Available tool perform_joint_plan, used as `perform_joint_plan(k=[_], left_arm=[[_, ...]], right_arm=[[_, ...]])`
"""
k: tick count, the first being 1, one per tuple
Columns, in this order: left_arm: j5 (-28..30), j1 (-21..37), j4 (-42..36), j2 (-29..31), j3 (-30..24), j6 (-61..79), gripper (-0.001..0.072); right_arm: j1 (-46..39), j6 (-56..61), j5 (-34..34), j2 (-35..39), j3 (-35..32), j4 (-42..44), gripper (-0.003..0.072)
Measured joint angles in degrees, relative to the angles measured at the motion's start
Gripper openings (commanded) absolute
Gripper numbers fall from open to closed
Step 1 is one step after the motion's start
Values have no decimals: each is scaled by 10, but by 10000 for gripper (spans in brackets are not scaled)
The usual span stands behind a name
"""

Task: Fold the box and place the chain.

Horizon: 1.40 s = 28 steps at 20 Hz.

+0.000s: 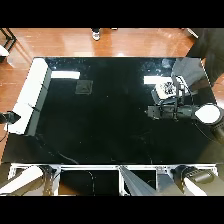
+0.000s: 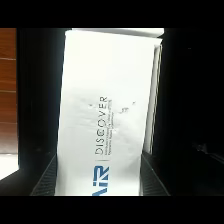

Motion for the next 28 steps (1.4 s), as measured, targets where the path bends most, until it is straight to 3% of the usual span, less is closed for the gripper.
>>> perform_joint_plan(k=[3, 5, 11, 16, 17, 18, 19, 24, 28], left_arm=[[4, 1, -5, -17, 2, 5, 465], [10, 0, -6, -23, 3, 7, 641], [2, 0, -10, -5, 19, 6, 640], [-52, -2, -98, 40, 36, -17, 632], [-63, -8, -121, 51, 37, -32, 592], [-73, -17, -142, 64, 38, -50, 417], [-80, -33, -158, 79, 39, -72, 48], [-118, -180, -188, 159, 40, -185, 22], [-94, -379, -88, 234, 23, -314, 22]], right_arm=[[0, 5, 0, 0, 0, 0, 26], [0, 9, 0, 0, 0, 0, 26], [0, 13, -5, 0, 0, 0, 26], [0, 12, -30, 0, 1, 0, 26], [0, 11, -32, 0, 3, -1, 26], [0, 10, -28, 0, 9, -5, 26], [0, 8, -20, 0, 18, -12, 26], [2, 42, 39, 35, 71, -133, 25], [2, 130, 97, 110, 68, -306, 25]])
